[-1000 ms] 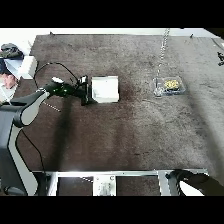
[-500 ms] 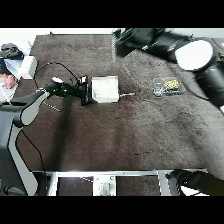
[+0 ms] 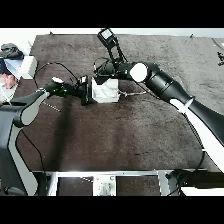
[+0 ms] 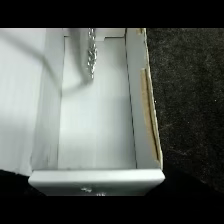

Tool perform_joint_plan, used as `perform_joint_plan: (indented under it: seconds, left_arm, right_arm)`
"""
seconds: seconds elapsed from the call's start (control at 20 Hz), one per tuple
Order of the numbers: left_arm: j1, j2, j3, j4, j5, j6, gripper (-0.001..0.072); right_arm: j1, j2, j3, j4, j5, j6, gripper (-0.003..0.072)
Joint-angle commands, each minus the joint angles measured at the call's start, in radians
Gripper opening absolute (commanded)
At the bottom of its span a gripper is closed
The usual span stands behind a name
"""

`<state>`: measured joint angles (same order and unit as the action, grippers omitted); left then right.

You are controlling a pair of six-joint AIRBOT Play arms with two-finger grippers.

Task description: Fold the box and place the chain.

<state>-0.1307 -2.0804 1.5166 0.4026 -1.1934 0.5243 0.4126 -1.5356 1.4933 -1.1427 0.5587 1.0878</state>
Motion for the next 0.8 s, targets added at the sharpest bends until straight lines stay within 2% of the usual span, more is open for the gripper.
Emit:
perform_joint_plan:
  seconds: [0.0, 0.1, 0.15, 0.25, 0.5, 0.75]
  left_arm:
    - [0.001, 0.000, 0.000, 0.000, 0.000, 0.000, 0.0466]
    - [0.001, 0.000, 0.000, 0.000, 0.000, 0.000, 0.0466]
    - [0.001, 0.000, 0.000, 0.000, 0.000, 0.000, 0.0466]
    - [0.000, 0.000, 0.000, 0.000, 0.000, 0.000, 0.0466]
    - [0.000, 0.000, 0.000, 0.000, 0.000, 0.000, 0.0466]
    - [0.001, 0.000, 0.000, 0.000, 0.000, 0.000, 0.0466]
  right_arm:
    - [-0.048, -0.017, 0.000, -0.015, 0.102, 0.015, 0.0326]
    - [-0.105, 0.018, 0.000, -0.016, 0.209, 0.015, 0.0316]
    - [-0.140, 0.034, 0.000, -0.019, 0.274, 0.015, 0.0215]
    - [-0.219, 0.035, -0.006, -0.030, 0.359, 0.015, 0.0200]
    - [-0.360, -0.091, -0.047, -0.027, 0.321, -0.014, 0.0200]
    - [-0.356, -0.218, -0.030, -0.023, 0.289, -0.105, 0.0201]
